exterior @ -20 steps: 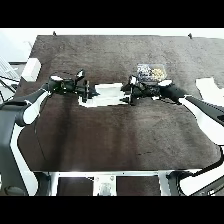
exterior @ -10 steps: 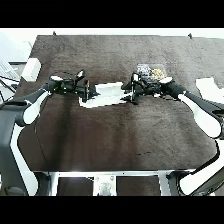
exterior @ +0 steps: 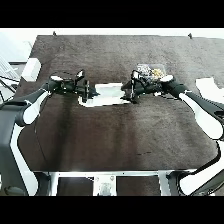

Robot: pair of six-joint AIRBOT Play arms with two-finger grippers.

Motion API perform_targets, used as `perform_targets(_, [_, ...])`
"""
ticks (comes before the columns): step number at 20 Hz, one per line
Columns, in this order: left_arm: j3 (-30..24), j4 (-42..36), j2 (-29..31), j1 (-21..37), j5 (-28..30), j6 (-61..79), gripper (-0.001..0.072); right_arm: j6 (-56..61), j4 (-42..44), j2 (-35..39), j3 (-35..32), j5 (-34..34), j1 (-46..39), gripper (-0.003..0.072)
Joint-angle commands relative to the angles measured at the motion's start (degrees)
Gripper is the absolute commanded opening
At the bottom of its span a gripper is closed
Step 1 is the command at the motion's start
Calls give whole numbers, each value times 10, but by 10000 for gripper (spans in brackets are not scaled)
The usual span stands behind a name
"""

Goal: Fold the box and place the chain.

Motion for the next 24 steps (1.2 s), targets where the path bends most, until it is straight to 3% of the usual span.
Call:
perform_targets(1, [0, 0, 0, 0, 0, 0, 21, 2, 0, -1, 0, -4, 2, 610])
perform_targets(7, [0, 0, 0, 0, 0, 0, 21, -24, -7, -19, 2, -3, -1, 610])
perform_targets(18, [0, 0, 0, 0, 0, 0, 21, -43, -9, -66, 52, 95, 1, 610])
perform_targets(24, [0, 0, 0, 0, 0, 0, 21, -50, -9, -86, 57, 98, 2, 610])
